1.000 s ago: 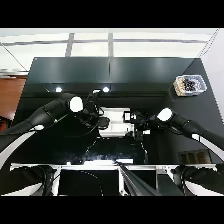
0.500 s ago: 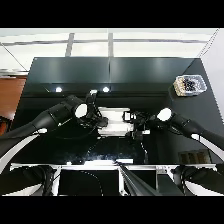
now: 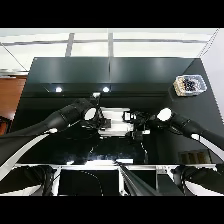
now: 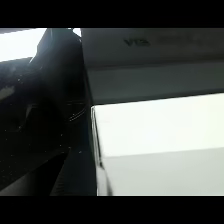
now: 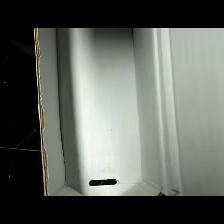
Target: Fold the box and place the chain.
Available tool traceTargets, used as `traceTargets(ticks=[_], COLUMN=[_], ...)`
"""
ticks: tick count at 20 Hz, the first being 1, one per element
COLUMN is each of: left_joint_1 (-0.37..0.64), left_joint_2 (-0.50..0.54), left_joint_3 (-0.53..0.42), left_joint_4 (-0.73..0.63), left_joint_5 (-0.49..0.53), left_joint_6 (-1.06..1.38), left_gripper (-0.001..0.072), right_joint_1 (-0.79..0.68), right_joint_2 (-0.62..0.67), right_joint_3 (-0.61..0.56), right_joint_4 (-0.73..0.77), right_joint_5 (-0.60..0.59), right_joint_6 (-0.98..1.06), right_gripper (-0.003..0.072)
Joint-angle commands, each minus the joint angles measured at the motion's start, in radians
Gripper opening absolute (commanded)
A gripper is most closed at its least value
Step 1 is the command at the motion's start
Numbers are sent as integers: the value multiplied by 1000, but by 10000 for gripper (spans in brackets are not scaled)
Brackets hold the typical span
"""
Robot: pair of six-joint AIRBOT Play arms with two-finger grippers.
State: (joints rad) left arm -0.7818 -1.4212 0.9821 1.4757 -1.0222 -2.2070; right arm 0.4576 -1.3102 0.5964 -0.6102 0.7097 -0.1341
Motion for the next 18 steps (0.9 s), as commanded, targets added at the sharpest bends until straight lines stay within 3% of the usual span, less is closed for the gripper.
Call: traceTargets(ticks=[1,2,8,9,10,11,15,16,18], left_joint_1=[-8,-8,-8,-10,-10,-10,-10,-10,-10], left_joint_2=[-13,-14,-21,-27,-31,-31,-32,-32,-32], left_joint_3=[16,16,23,23,23,23,41,45,59], left_joint_4=[16,10,0,0,0,0,0,0,0], left_joint_5=[-11,-9,-20,-30,-35,-37,-37,-37,-39], left_joint_6=[-48,-54,-55,-55,-54,-53,-52,-52,-53], left_gripper=[389,280,201,141,132,59,27,45,391], right_joint_1=[0,0,0,0,0,0,0,0,0], right_joint_2=[0,0,0,0,0,0,0,0,0], right_joint_3=[0,0,0,0,0,0,0,0,0], right_joint_4=[0,0,0,0,0,0,0,0,0], right_joint_5=[1,1,1,1,1,1,1,1,1], right_joint_6=[0,0,0,0,0,0,0,0,0], right_gripper=[495,496,496,495,495,496,495,496,496])
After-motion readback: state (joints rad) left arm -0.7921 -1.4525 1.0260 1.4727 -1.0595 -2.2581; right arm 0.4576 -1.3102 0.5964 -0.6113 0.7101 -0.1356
